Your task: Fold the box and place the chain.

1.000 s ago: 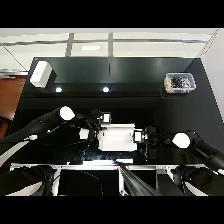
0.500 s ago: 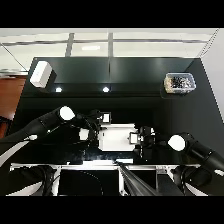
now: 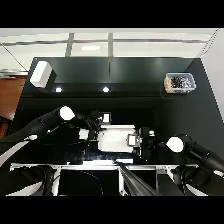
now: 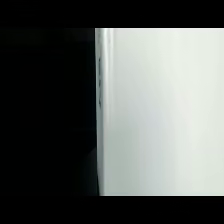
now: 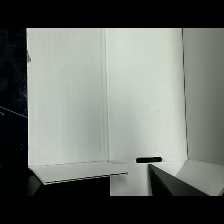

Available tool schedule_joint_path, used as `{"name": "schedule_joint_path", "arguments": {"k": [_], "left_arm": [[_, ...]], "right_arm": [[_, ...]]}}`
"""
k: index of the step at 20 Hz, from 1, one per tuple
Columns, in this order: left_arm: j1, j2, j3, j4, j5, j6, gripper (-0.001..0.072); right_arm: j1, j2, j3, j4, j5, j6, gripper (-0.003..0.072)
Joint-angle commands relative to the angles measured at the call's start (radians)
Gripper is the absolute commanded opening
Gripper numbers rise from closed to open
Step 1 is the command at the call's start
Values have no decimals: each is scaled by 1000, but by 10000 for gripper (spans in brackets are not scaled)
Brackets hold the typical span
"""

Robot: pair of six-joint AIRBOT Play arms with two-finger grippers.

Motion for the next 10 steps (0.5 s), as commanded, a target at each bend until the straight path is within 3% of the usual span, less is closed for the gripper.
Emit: {"name": "schedule_joint_path", "arguments": {"k": [1, 8, 10], "left_arm": [[0, 0, 0, 0, 3, 0, 24], [0, 0, 0, 0, 3, 0, 24], [0, 0, 0, 0, 3, 0, 24]], "right_arm": [[3, 0, 1, -26, -10, -1, 659], [-19, 0, 71, -120, 208, 0, 659], [-11, 0, 72, -119, 220, 0, 659]]}}
